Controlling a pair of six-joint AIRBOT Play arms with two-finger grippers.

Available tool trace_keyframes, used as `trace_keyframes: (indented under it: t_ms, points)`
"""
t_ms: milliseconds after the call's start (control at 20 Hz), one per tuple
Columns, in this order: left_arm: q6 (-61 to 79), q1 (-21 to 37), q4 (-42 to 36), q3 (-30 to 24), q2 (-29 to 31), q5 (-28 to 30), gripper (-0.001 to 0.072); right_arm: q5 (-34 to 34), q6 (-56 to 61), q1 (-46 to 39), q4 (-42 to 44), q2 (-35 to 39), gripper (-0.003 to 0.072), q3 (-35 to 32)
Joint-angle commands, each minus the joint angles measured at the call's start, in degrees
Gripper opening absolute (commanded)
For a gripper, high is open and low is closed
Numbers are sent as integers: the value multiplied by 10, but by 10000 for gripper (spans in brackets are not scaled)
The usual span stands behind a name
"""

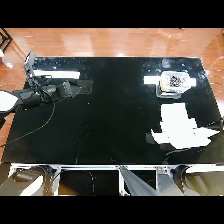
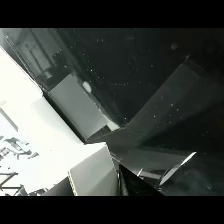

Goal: Fold the box and place the chain.

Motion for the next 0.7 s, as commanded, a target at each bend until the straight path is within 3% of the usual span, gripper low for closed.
trace_keyframes:
  t_ms: [0, 50, 100, 350, 650]
  points:
    - [0, 0, -2, 0, -1, 1, 647, 11, -3, 0, -2, 0, 231, -1]
    - [0, 0, -2, 0, -1, 1, 647, 16, -4, 0, 2, 0, 53, -1]
    - [0, 0, -1, 0, -1, 1, 647, 19, -4, 0, 10, 0, 20, -1]
    - [0, 0, 4, 0, -5, 0, 647, 50, -17, 14, 78, 6, 20, -2]
    - [7, 1, 4, 0, -8, 5, 645, 16, -11, 91, 147, 70, 21, -66]
